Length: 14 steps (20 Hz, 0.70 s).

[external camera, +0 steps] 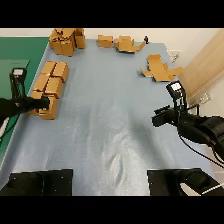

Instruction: Fold the box.

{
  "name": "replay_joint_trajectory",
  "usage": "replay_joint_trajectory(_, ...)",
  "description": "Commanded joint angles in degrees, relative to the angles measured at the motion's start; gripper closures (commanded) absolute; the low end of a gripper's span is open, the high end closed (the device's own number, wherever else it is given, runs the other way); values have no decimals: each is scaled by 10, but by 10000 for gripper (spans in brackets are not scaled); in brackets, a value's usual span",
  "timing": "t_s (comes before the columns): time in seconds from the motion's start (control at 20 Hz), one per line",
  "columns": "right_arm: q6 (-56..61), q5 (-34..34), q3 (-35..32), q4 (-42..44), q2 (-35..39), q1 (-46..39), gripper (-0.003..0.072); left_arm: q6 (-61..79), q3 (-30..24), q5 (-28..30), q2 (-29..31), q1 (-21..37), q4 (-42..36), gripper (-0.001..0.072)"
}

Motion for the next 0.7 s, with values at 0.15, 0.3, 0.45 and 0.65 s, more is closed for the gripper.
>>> replay_joint_trajectory(0.15,39,27,26,126,-36,-7,681,14,115,-101,25,-77,-196,26)
replay_joint_trajectory(0.3,39,29,45,119,-35,-7,681,14,130,-100,35,-143,-234,26)
replay_joint_trajectory(0.45,39,24,44,120,-35,-7,681,8,130,-103,38,-187,-258,26)
replay_joint_trajectory(0.65,39,24,44,120,-35,-7,681,8,130,-95,37,-229,-297,26)
